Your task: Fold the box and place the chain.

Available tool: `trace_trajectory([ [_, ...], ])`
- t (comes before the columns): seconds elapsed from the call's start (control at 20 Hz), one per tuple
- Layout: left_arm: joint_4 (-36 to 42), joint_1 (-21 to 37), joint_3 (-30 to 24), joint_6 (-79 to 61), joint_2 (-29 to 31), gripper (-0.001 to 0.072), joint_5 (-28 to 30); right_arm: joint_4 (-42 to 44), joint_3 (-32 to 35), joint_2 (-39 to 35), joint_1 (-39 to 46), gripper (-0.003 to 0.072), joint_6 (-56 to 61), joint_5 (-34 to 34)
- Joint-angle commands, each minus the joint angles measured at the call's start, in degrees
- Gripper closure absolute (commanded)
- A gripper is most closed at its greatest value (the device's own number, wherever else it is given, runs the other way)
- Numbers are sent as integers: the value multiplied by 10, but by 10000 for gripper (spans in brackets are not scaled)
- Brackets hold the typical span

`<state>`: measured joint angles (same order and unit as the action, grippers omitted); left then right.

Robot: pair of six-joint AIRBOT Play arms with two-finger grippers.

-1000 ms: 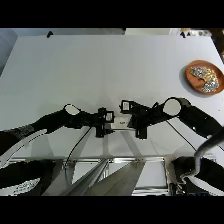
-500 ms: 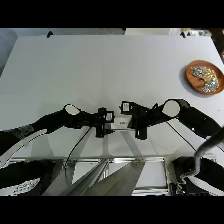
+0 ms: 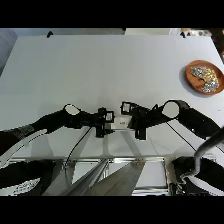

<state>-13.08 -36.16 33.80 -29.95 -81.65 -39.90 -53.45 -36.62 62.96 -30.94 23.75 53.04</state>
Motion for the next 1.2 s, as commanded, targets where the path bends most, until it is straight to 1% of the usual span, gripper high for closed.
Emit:
trace_trajectory([
  [0.0, 0, 0, 0, 0, 0, 499, 0, -2, 7, 0, 0, 666, 0, -2],
  [0.75, 0, 0, 0, 0, 0, 499, 0, -1, 18, -2, 0, 666, 0, -14],
  [0.95, 0, 0, 0, 0, 0, 499, 0, -1, 18, -31, 0, 666, 0, -28],
  [1.15, 0, 0, 0, 0, 0, 499, 0, 0, 18, -73, 0, 666, 6, -26],
])
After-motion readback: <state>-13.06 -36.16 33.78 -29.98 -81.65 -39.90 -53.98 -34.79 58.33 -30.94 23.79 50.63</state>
